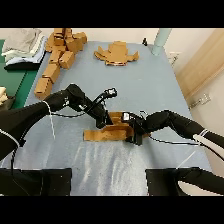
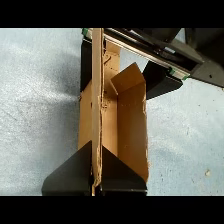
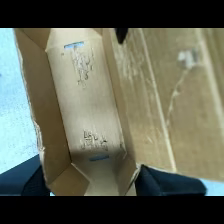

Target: Fold the box.

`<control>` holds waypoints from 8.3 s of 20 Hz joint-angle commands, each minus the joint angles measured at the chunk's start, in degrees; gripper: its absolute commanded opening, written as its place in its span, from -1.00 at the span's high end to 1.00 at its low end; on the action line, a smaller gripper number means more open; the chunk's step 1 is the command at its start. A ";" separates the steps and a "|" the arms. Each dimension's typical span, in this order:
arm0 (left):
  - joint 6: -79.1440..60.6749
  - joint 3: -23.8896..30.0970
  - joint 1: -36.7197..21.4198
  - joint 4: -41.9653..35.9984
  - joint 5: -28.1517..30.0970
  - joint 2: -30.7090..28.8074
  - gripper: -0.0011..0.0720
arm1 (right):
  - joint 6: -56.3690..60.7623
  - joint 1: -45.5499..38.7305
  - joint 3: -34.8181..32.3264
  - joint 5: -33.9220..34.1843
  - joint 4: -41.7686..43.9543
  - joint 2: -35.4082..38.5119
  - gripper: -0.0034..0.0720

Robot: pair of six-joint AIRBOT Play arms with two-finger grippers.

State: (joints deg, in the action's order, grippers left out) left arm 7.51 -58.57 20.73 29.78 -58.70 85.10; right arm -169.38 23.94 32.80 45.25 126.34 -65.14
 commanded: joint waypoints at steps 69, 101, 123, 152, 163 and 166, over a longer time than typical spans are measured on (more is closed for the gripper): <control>45.31 -0.81 -4.55 19.56 -6.69 -10.64 -0.69 | -2.73 0.09 0.04 0.26 -2.54 -1.38 -0.64; 53.46 -0.94 -0.42 7.30 10.60 -1.97 0.95 | -2.73 0.09 0.04 0.28 -2.69 -1.38 -0.64; -10.21 28.37 2.54 3.58 22.45 -25.86 -0.92 | -2.73 0.09 0.04 0.28 -2.73 -1.38 -0.64; -23.52 27.50 8.13 -12.74 27.98 -16.33 0.37 | -2.73 0.09 0.04 0.26 -2.73 -1.38 -0.64; -27.67 27.50 10.43 -16.94 31.52 -16.15 0.86 | -2.73 0.09 0.04 0.28 -2.73 -1.38 -0.64; -27.41 27.58 10.23 -15.65 30.01 -16.31 0.85 | -2.73 0.09 0.04 0.26 -2.73 -1.38 -0.64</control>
State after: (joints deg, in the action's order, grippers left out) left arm -19.94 -31.00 30.89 13.43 -27.51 68.93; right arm -172.11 24.01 32.82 45.54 123.59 -66.50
